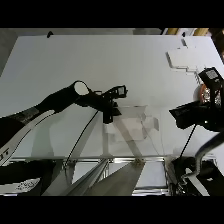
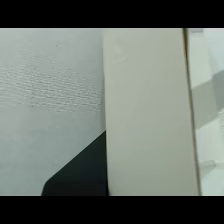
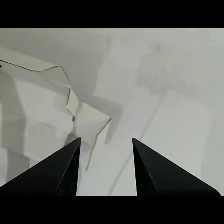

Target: Fold the box and place the chain.

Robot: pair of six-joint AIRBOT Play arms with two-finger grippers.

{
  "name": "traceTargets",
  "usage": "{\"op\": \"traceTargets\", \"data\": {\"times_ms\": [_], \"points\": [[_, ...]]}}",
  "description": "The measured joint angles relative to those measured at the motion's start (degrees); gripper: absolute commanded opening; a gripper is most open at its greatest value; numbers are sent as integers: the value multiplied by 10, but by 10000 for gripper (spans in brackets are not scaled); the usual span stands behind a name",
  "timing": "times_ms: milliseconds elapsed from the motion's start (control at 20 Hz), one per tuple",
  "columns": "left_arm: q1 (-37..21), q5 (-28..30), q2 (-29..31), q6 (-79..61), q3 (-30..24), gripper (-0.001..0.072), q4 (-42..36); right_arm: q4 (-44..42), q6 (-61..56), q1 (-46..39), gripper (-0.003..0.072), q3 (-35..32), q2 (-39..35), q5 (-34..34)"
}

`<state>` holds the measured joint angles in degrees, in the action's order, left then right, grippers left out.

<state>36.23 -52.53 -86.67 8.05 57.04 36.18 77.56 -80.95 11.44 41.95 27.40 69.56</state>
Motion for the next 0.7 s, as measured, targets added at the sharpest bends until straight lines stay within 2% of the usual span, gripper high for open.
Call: {"op": "traceTargets", "data": {"times_ms": [700], "points": [[26, 31, -15, -78, -3, 4, 23, 2, 18, 0, 359, 0, -2, -2]]}}
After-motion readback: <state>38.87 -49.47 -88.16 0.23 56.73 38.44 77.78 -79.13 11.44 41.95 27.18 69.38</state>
